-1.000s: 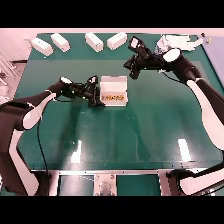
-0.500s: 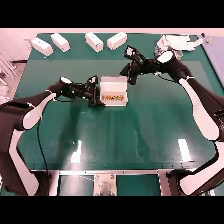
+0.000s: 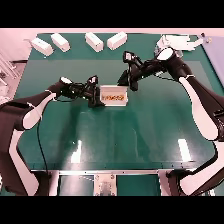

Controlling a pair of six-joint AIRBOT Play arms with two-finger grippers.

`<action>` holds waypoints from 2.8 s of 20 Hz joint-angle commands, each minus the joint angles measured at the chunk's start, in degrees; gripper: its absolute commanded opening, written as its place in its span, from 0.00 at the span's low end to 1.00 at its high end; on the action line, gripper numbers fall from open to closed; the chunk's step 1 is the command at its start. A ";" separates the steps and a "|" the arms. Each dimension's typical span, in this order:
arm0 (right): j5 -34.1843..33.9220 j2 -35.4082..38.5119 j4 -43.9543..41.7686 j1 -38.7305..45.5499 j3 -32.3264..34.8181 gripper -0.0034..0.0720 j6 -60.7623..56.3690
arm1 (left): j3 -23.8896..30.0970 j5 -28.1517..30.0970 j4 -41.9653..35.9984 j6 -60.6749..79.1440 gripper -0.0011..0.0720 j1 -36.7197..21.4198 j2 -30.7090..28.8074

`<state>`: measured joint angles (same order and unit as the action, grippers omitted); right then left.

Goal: Fold the box and place the chain.

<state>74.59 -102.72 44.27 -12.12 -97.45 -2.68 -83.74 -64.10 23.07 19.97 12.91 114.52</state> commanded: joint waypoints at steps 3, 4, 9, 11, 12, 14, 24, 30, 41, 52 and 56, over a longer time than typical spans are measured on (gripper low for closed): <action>8.96 -0.20 0.52 -1.27 -0.66 0.41 -1.81 | 0.02 0.02 0.02 0.00 0.52 -0.04 0.00; 8.81 -0.35 0.55 -1.36 -0.66 0.45 -1.81 | 0.02 0.02 0.02 0.00 0.52 -0.02 0.00; 5.31 -1.38 0.55 -1.40 -0.66 0.45 -1.77 | 0.02 0.00 0.02 0.00 0.52 -0.02 0.00; 3.89 -1.75 0.44 -1.36 -0.68 0.44 -1.16 | 0.02 0.00 0.02 0.00 0.52 -0.02 0.00; 3.91 -1.73 0.35 -1.33 -0.87 0.44 -1.16 | 0.02 0.00 0.02 0.00 0.52 -0.04 0.00; 3.98 -1.73 -0.92 -1.33 -1.81 0.44 -1.14 | 0.02 0.00 0.02 0.00 0.52 -0.02 0.00; -1.77 -2.69 -7.67 1.57 -7.54 0.44 -1.20 | 0.02 0.00 0.02 0.00 0.52 -0.02 0.00; 6.23 -7.78 -7.23 1.51 -7.06 0.44 -5.31 | 0.02 0.00 0.02 0.00 0.52 -0.02 0.00; 11.82 -7.78 -5.01 1.38 -7.13 0.54 -5.66 | 0.02 0.00 0.02 0.00 0.52 -0.02 0.00; 9.90 -9.05 -2.05 -0.52 -7.13 0.52 -5.88 | 0.00 0.00 0.02 -0.02 0.52 -0.02 0.00; 9.90 -9.05 -2.03 -0.52 -7.13 0.39 -5.88 | 0.02 0.00 0.02 -0.02 0.52 -0.02 0.00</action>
<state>84.62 -111.72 42.09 -12.58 -104.55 -8.56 -83.72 -64.12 23.07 19.92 12.91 114.52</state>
